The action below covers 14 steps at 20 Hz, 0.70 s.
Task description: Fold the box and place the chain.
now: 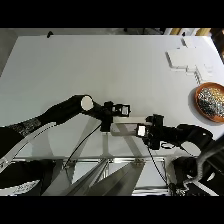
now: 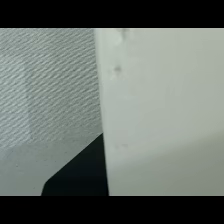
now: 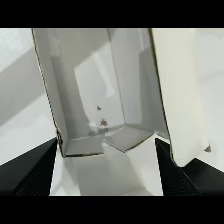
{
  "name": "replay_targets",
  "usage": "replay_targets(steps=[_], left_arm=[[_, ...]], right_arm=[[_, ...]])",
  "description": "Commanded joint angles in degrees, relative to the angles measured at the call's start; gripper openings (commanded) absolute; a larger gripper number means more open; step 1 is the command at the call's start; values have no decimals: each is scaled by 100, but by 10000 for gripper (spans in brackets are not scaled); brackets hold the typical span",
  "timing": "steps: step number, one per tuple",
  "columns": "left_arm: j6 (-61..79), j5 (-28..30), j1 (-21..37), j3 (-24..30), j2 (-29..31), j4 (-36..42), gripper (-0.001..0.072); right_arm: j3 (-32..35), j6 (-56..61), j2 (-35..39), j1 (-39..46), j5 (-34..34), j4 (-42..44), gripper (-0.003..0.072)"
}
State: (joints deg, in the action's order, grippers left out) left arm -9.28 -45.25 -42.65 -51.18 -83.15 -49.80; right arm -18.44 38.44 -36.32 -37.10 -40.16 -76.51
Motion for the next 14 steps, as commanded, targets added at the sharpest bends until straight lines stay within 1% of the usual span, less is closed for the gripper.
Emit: replay_targets(steps=[1, 4, 6, 8, 11, 14], left_arm=[[2, 0, 4, -7, 2, 0, 12], [2, -2, 4, -7, 2, 0, 12], [2, -2, 4, -7, 2, 0, 12], [2, -2, 4, -7, 2, 0, 12], [2, -2, 4, -7, 2, 0, 12], [2, 0, 4, -7, 2, 0, 12]], right_arm=[[-13, -525, -2, 289, -61, 431, 668], [-13, -800, -2, 636, -118, 697, 668], [-13, -1088, -39, 817, -122, 1021, 669], [-13, -1478, -219, 944, -122, 1405, 669], [-13, -1698, -595, 1161, -122, 1762, 669], [-13, -2396, -835, 1322, -149, 2354, 669]])
